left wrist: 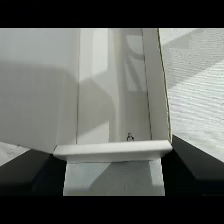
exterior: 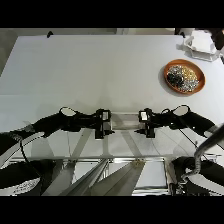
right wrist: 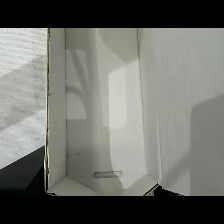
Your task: Fold the box and place the chain.
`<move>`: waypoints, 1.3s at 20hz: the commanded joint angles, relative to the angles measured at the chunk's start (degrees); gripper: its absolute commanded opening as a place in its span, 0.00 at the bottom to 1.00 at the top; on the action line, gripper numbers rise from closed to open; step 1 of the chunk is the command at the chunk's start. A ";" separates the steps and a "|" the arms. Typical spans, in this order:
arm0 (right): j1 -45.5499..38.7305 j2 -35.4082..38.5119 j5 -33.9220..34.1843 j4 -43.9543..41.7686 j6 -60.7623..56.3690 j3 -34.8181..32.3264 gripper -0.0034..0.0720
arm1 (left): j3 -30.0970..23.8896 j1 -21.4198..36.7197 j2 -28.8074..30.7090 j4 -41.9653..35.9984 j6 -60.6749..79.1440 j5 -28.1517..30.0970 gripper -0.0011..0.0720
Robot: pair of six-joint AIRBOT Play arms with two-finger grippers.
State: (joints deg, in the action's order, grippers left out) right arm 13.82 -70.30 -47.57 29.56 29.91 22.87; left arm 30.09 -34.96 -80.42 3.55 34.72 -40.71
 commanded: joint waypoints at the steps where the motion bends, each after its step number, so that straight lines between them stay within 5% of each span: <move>1: 0.04 0.04 -0.22 0.02 0.00 -0.02 0.60 | 0.11 -0.87 -0.02 -0.13 -0.26 1.79 0.45; 3: 0.04 0.04 -0.22 0.02 0.00 -0.02 0.60 | 0.20 -1.88 -0.02 -0.17 -0.96 3.91 0.27; 5: 0.04 0.04 -0.22 0.02 0.00 -0.02 0.60 | 0.22 -2.89 0.00 -0.17 -1.36 5.64 0.22; 24: 0.04 0.04 -0.35 -0.04 -0.04 -0.02 0.60 | 0.22 -2.99 0.02 -0.11 -1.36 5.77 0.22; 26: 0.04 0.04 -0.87 -0.61 0.50 -0.02 0.51 | 0.22 -2.99 0.02 -0.11 -1.36 5.77 0.22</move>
State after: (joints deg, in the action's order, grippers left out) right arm 13.80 -70.26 -47.88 29.54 29.95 22.87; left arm 30.28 -37.93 -80.36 3.40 33.30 -34.98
